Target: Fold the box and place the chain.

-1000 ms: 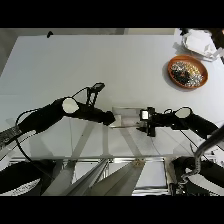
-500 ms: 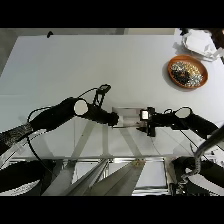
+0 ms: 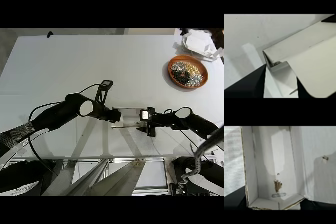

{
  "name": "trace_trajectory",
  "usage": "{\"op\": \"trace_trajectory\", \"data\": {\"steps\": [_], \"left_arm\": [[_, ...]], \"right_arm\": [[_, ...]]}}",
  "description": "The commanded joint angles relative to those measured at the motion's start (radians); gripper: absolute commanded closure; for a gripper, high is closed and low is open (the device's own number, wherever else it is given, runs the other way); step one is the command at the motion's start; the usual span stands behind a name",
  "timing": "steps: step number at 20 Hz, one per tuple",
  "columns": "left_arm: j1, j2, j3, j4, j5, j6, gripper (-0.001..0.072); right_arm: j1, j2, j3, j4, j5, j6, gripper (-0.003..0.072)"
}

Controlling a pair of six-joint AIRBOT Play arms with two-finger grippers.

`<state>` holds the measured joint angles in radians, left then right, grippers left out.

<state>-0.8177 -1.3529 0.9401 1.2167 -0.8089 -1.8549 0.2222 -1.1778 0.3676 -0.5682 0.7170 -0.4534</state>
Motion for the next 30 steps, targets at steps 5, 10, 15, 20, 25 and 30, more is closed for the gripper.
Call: {"op": "trace_trajectory", "data": {"steps": [5, 10, 15, 20, 25, 30], "left_arm": [[-0.043, -0.014, 0.035, 0.13, -0.093, -0.146, 0.0302], [-0.074, -0.072, 0.097, 0.131, -0.137, -0.157, 0.0301], [-0.091, -0.105, 0.137, 0.167, -0.165, -0.226, 0.0301], [-0.113, -0.124, 0.137, 0.187, -0.165, -0.29, 0.0301], [-0.137, -0.148, 0.138, 0.197, -0.14, -0.328, 0.0383], [-0.133, -0.169, 0.146, 0.191, -0.106, -0.42, 0.0393]], "right_arm": [[0.0, 0.001, 0.0, 0.0, 0.0, 0.0, 0.037], [0.0, 0.001, 0.0, 0.0, 0.0, 0.0, 0.037], [0.0, 0.001, 0.0, 0.0, 0.001, 0.0, 0.037], [0.0, 0.001, 0.0, 0.0, 0.001, 0.0, 0.037], [0.0, 0.001, 0.0, 0.0, 0.0, 0.0, 0.037], [0.0, 0.001, 0.0, 0.0, 0.0, 0.0, 0.037]]}}
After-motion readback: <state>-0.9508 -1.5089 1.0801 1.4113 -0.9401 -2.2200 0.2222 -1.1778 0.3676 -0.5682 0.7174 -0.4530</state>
